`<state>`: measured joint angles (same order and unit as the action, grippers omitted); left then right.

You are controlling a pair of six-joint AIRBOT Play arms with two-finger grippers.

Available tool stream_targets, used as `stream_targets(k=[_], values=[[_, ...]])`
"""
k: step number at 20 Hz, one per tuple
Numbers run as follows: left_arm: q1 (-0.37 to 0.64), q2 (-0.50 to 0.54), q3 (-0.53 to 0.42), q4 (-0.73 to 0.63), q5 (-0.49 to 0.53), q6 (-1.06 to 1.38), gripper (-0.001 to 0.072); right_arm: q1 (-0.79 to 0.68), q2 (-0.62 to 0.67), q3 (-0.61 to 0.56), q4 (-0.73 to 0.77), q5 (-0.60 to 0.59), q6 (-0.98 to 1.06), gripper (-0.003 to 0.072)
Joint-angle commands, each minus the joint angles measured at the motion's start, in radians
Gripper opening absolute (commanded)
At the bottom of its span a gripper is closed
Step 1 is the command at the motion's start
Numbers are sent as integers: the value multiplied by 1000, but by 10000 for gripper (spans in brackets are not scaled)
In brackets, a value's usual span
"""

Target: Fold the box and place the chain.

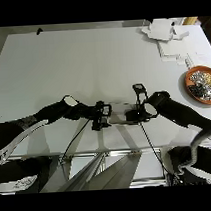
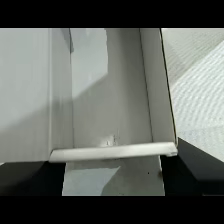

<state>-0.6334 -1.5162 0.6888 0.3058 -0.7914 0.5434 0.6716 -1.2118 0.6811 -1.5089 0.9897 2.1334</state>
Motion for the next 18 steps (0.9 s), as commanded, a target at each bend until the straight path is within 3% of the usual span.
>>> stream_targets(k=[1,7,8,9,12,15,18], values=[[0,0,0,-2,2,-1,314,0,-1,0,-32,-8,-17,237],[0,0,0,-2,2,-1,314,0,-50,0,-21,-7,-18,235],[0,0,0,-2,2,-1,314,0,-52,0,-21,-6,-19,180],[0,0,0,-1,2,-1,314,0,-50,0,-22,-6,-23,62],[0,0,0,-2,2,-2,314,0,-50,0,-25,-6,-25,15],[0,0,0,-2,2,-2,314,0,-50,0,-25,-6,-56,20],[0,0,0,-2,2,-2,314,0,-22,0,-32,-4,-76,183]])
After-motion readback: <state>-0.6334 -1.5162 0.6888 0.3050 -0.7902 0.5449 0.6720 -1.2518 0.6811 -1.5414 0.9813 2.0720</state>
